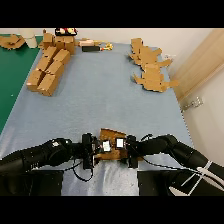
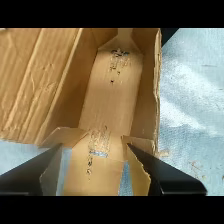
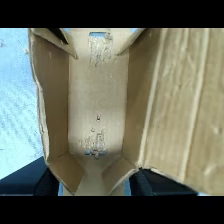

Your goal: Fold the box.

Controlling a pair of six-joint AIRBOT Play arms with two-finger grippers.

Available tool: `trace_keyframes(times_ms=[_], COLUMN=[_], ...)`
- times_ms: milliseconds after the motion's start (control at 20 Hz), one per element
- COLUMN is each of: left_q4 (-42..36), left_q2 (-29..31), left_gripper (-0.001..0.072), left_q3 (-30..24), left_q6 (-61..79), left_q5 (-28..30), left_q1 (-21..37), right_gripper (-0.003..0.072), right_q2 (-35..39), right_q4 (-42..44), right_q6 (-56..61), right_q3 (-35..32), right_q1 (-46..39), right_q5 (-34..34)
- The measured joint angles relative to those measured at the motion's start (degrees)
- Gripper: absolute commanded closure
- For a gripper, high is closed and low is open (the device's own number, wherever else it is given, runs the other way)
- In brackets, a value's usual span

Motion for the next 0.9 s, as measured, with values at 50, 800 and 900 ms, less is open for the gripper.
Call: trace_keyframes(times_ms=[50, 800, 900], left_q4=[-0.02, 34.05, 37.22], left_q2=[0.0, 20.0, 23.71], left_gripper=[0.0706, 0.0701, 0.0701], left_q3=[0.02, 3.41, -0.5], left_q6=[-0.11, -67.6, -85.31], left_q5=[0.37, -30.86, -31.98], left_q1=[0.0, 2.51, 5.22], right_gripper=[0.0151, 0.0151, 0.015], right_q2=[0.0, 0.0, 0.0], right_q4=[0.0, 0.07, 0.07], right_q6=[0.0, 0.0, 0.0], right_q3=[0.0, 0.0, 0.0], right_q1=[0.0, 0.02, 0.02], right_q5=[0.04, 0.0, 0.0])
